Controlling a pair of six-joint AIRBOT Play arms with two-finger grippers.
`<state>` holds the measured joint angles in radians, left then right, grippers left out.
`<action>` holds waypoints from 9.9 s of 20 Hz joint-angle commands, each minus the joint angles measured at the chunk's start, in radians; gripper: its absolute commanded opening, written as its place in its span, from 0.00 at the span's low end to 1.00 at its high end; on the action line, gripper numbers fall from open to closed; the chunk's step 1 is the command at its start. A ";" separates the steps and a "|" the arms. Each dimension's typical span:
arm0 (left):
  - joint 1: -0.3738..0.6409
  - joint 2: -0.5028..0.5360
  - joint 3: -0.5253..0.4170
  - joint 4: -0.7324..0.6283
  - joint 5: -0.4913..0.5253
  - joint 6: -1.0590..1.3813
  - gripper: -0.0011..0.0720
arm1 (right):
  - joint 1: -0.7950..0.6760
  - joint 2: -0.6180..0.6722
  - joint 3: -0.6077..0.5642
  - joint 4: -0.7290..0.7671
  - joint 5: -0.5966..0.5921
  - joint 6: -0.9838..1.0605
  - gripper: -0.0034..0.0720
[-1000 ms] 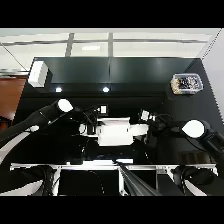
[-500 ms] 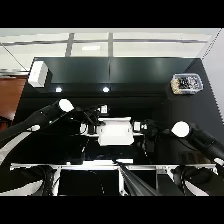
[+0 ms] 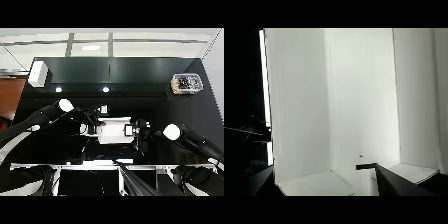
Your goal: Fold the box and place the chain.
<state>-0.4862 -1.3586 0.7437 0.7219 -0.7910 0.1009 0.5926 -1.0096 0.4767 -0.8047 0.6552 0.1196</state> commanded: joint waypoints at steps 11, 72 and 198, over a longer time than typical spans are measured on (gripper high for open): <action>0.000 0.000 0.000 0.000 -0.002 0.000 0.05 | -0.099 -0.025 0.097 0.040 -0.005 -0.001 0.95; 0.031 0.158 0.045 0.164 0.000 -0.265 0.75 | -0.167 -0.272 0.088 0.232 0.011 -0.287 0.69; 0.365 -0.008 -0.086 -0.166 -0.378 -1.065 0.71 | -0.167 -0.272 0.088 0.229 0.014 -0.287 0.21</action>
<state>-0.1139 -1.3640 0.6170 0.5594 -1.1393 -0.9882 0.4263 -1.2808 0.5652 -0.5766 0.6689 -0.1677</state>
